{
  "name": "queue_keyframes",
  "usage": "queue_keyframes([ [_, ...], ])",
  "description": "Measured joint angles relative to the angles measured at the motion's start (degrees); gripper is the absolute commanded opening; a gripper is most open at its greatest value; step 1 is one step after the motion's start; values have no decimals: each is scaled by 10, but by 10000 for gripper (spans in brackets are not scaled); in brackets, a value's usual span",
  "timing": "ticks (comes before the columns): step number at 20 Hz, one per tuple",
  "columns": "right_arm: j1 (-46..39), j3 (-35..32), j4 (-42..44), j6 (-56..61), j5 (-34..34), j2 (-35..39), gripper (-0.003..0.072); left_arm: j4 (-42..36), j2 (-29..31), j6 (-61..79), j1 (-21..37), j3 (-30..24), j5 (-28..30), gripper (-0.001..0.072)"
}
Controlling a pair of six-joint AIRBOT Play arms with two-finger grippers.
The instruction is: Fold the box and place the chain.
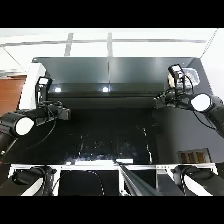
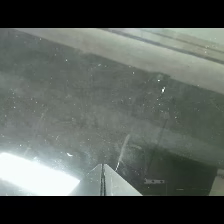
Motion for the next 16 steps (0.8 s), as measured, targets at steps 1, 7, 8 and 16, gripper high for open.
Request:
queue_keyframes([
  [1, 0, 0, -1, 0, 0, 0, 16, 1, 2, -2, 0, -4, 2, 22],
  [7, 0, 0, -2, 0, -2, 0, 15, 4, 6, -8, 0, -14, 8, 22],
  [8, 0, 0, -3, 0, -2, 0, 15, 4, 6, -8, 0, -14, 7, 22],
  [16, 0, 0, -3, 0, -2, 0, 15, 4, 6, -8, 0, -15, 8, 23],
])
